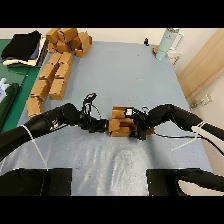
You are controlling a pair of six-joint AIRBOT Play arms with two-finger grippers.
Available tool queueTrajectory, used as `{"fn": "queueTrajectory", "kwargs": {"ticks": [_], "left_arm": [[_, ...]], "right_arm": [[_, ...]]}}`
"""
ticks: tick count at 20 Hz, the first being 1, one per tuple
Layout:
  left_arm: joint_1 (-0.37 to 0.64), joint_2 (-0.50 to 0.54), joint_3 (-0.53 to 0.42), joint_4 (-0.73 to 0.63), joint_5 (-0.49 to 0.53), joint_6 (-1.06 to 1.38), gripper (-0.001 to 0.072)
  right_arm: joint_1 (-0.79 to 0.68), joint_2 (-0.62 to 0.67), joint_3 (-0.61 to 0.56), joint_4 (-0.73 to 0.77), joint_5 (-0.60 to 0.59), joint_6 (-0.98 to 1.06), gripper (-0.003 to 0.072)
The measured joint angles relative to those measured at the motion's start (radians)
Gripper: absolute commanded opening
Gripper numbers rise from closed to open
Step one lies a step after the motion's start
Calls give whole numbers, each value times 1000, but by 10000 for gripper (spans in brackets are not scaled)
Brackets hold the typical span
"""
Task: Fold the box.
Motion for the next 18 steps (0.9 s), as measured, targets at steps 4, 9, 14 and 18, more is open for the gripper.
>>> {"fn": "queueTrajectory", "kwargs": {"ticks": [4,9,14,18], "left_arm": [[5,-1,37,2,-44,0,329],[-21,-2,51,2,-64,2,329],[-44,-12,54,7,-34,8,496],[-48,-28,54,4,-24,8,495]], "right_arm": [[0,0,0,0,0,0,527],[0,0,0,0,0,0,527],[0,0,0,-1,0,0,527],[0,0,0,-1,0,0,527]]}}
